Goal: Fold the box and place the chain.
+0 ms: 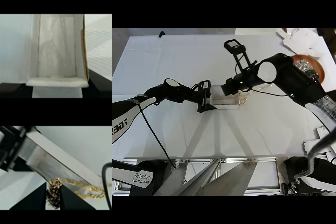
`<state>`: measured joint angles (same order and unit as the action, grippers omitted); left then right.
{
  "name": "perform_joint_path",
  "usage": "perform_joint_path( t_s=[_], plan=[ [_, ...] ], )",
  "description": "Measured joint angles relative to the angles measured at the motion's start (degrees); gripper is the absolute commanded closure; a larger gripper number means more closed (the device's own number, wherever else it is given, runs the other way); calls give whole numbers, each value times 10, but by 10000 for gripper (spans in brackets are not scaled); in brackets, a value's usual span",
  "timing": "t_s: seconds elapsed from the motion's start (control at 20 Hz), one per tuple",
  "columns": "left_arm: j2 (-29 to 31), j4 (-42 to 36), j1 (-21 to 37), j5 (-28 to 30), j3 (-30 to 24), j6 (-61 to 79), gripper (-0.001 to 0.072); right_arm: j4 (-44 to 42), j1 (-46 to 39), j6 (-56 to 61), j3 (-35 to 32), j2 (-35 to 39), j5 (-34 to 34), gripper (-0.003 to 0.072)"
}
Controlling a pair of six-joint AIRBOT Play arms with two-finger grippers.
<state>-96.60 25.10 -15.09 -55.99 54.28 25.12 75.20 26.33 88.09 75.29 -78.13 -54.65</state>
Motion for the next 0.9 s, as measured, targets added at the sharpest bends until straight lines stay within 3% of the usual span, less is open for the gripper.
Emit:
perform_joint_path(
  t_s=[0.35,0.4,0.5,0.55,0.9],
  plan=[
    [0,0,0,0,0,0,496,-15,20,-2,0,-59,82,673],
    [0,0,0,0,0,0,496,-15,21,-1,0,-67,86,628],
    [0,0,0,0,0,0,496,-13,21,-1,0,-81,88,306],
    [0,0,0,0,0,0,496,-11,22,-1,0,-86,89,280],
    [0,0,0,0,0,0,496,-7,-3,-33,0,-68,57,280]
  ],
)
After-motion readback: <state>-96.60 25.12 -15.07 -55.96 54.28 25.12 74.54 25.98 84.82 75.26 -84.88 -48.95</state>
